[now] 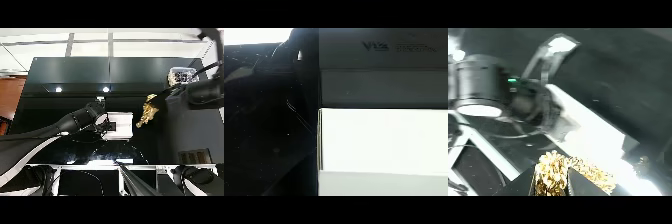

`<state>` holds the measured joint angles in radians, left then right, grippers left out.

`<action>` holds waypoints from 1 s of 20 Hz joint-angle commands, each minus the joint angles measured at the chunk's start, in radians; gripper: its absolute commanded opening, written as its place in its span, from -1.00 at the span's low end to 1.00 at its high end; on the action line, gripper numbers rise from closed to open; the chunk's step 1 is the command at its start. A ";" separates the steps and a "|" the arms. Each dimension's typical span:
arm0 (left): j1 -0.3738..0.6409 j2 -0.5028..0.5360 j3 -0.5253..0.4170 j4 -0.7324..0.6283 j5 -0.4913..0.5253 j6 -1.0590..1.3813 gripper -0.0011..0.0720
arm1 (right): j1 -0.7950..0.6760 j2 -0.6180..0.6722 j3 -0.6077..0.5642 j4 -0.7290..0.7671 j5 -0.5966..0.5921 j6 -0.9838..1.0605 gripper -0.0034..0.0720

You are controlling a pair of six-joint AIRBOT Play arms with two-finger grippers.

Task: Fold the box and place the chain.

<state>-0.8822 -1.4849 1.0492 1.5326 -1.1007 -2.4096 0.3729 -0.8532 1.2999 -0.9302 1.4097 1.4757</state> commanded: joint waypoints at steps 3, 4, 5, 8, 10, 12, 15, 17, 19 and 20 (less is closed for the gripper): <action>0.000 -0.001 0.000 0.000 0.000 0.000 -0.90 | 0.091 -0.049 -0.038 0.014 -0.132 0.013 -0.81; 0.000 -0.001 0.000 0.000 0.000 0.000 -0.90 | 0.090 -0.061 -0.038 0.013 -0.131 0.012 -0.81; 0.000 -0.001 0.000 0.000 0.000 0.000 -0.90 | 0.090 -0.071 -0.038 0.013 -0.130 0.012 -0.81; 0.000 -0.001 0.000 0.000 0.000 0.000 -0.90 | 0.095 -0.096 -0.045 0.014 -0.132 0.011 -0.81; 0.000 -0.001 0.000 0.000 0.000 0.000 -0.90 | 0.113 -0.108 -0.068 0.014 -0.136 0.004 -0.81; 0.000 -0.001 0.000 0.000 0.000 0.000 -0.90 | 0.141 -0.117 -0.112 0.013 -0.144 0.004 -0.81; 0.000 -0.001 0.000 0.000 0.000 0.000 -0.90 | 0.185 -0.132 -0.199 0.013 -0.193 0.004 -0.81; 0.000 -0.001 0.000 0.000 0.000 0.000 -0.90 | 0.196 -0.146 -0.248 -0.019 -0.228 -0.015 -0.81; 0.000 -0.001 0.000 0.000 0.000 0.000 -0.90 | 0.191 -0.153 -0.272 -0.098 -0.248 -0.025 -0.81; 0.000 -0.001 0.000 0.000 0.000 0.000 -0.90 | 0.186 -0.154 -0.278 -0.126 -0.249 -0.025 -0.81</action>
<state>-0.8822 -1.4849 1.0492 1.5326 -1.1004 -2.4100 0.5552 -0.9970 1.0615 -0.9760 1.1927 1.4631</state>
